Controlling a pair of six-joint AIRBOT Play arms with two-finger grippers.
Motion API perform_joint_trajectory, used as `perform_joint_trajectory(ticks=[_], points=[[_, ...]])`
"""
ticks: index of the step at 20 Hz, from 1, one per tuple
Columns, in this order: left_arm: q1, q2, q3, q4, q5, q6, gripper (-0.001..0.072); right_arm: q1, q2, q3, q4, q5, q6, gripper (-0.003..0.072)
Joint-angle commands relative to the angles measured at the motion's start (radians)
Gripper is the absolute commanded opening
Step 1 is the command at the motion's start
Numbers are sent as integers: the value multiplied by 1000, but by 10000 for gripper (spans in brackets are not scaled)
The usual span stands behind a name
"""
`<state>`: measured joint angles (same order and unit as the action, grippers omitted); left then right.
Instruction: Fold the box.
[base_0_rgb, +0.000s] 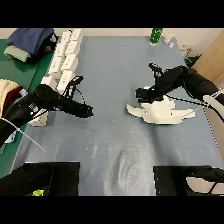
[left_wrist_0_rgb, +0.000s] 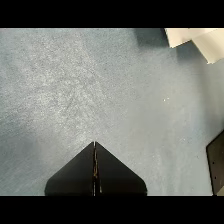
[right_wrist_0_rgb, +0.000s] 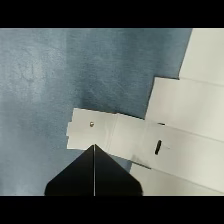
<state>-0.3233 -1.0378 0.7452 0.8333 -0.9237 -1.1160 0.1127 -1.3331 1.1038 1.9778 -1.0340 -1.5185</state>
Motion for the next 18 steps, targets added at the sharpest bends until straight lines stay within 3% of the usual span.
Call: perform_joint_trajectory(ticks=[1,4,6,8,11,13,14,15,18], points=[[0,1,0,0,1,0,14,2,-2,2,1,-2,1,3],[0,1,0,0,0,0,14,1,-2,3,-3,-2,1,4],[0,1,0,0,0,0,14,-23,-2,24,-72,-44,46,234],[0,1,0,0,0,0,14,-101,-2,89,-244,-167,103,241],[0,1,0,0,0,0,14,-320,-2,177,-409,-316,91,241],[0,1,0,0,0,0,14,-496,-4,184,-398,-324,14,258],[0,1,0,0,0,0,14,-571,-13,184,-399,-324,-17,379],[0,1,0,0,0,0,14,-647,-28,184,-395,-324,-56,413],[0,1,0,-2,17,0,14,-824,-98,184,-298,-351,-188,413]])
